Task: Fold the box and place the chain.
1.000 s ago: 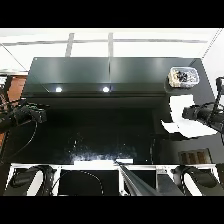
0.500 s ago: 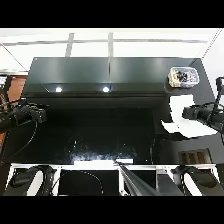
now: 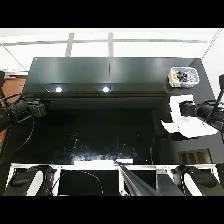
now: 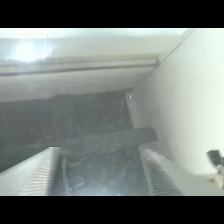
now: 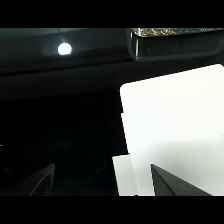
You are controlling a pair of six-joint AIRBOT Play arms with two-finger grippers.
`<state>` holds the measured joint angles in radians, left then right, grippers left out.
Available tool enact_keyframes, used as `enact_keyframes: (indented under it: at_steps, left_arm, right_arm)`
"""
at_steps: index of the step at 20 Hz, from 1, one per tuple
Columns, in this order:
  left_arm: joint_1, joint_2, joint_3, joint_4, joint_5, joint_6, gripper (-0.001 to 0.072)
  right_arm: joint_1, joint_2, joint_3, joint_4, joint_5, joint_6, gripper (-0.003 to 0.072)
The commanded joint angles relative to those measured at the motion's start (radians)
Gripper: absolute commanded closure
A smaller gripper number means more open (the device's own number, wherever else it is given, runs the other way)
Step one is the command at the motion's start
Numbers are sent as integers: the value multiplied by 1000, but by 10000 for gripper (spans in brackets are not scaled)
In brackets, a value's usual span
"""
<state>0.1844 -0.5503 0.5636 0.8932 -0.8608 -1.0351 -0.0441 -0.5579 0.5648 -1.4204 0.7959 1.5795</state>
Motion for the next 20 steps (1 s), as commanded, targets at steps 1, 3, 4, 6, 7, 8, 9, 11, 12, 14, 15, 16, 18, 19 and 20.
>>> enact_keyframes:
  at_steps: [1,3,4,6,7,8,9,11,12,14,15,16,18,19,20]
  left_arm:
    - [-7,-35,0,-25,24,-10,2]
    - [-20,-64,0,-49,18,-10,2]
    - [-30,-74,0,-58,18,-10,2]
    - [-51,-88,0,-69,18,-10,2]
    - [-61,-93,0,-68,19,-10,2]
    - [-72,-97,0,-69,20,-10,2]
    - [-81,-98,0,-68,24,-10,2]
    - [-92,-99,0,-68,35,-10,2]
    - [-97,-99,0,-69,43,-10,2]
    - [-96,-99,0,-68,53,-10,2]
    - [-96,-99,0,-68,54,-10,2]
    - [-96,-99,0,-68,53,-10,2]
    - [-96,-99,0,-68,53,-10,2]
    - [-96,-99,0,-68,53,-9,3]
    - [-96,-99,0,-68,53,-9,2]
  right_arm:
    - [-26,-25,0,-87,16,57,-11]
    - [-120,-69,14,-152,3,124,-11]
    - [-198,-105,35,-154,4,126,-11]
    - [-369,-191,98,-142,12,126,-10]
    - [-458,-238,134,-138,11,126,-10]
    - [-537,-281,168,-134,12,126,-10]
    - [-621,-328,206,-120,16,126,-10]
    - [-761,-416,281,-85,49,123,-10]
    - [-827,-465,322,-43,71,97,-10]
    - [-926,-574,401,90,146,-58,-10]
    - [-964,-642,449,167,214,-168,-10]
    - [-993,-710,498,220,294,-268,-10]
    - [-1028,-851,611,287,471,-416,-9]
    - [-1034,-915,663,327,549,-469,-9]
    - [-1034,-975,705,386,599,-505,-9]
